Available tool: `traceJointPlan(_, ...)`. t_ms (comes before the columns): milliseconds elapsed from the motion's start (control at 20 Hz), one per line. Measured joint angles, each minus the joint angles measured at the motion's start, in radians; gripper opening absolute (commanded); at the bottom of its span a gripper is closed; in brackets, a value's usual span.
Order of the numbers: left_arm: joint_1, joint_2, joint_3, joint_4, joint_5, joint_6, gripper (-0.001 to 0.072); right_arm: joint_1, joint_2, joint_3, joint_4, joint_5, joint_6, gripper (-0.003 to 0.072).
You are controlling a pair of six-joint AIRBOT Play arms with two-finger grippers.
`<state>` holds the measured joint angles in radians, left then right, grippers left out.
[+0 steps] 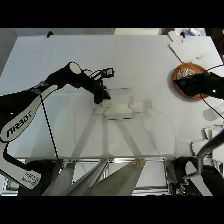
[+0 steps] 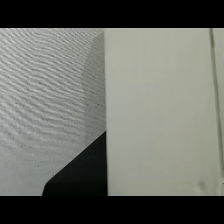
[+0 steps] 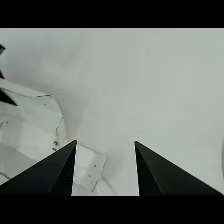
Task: Fold the box and place the chain.
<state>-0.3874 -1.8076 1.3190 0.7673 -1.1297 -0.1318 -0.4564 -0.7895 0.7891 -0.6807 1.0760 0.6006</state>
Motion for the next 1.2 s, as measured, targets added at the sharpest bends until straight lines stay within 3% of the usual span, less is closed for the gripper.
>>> traceJointPlan(250,0.000,0.000,0.000,0.002,-0.004,0.000,0.0009,0.060,0.000,0.000,0.053,0.048,-0.251,0.0405)
traceJointPlan(500,0.000,0.014,-0.001,0.042,-0.006,0.003,0.0007,0.141,0.000,0.000,0.008,0.056,-0.415,0.0406)
traceJointPlan(800,0.000,0.043,-0.001,0.139,0.033,0.037,0.0007,0.170,-0.011,0.000,-0.017,0.050,-0.460,0.0417)
traceJointPlan(1050,0.000,0.048,-0.002,0.149,0.067,0.043,0.0006,0.174,-0.023,0.000,-0.023,0.072,-0.467,0.0535)
traceJointPlan(1200,0.000,0.055,-0.002,0.139,0.072,0.047,0.0004,0.174,-0.025,0.000,-0.023,0.090,-0.470,0.0535)
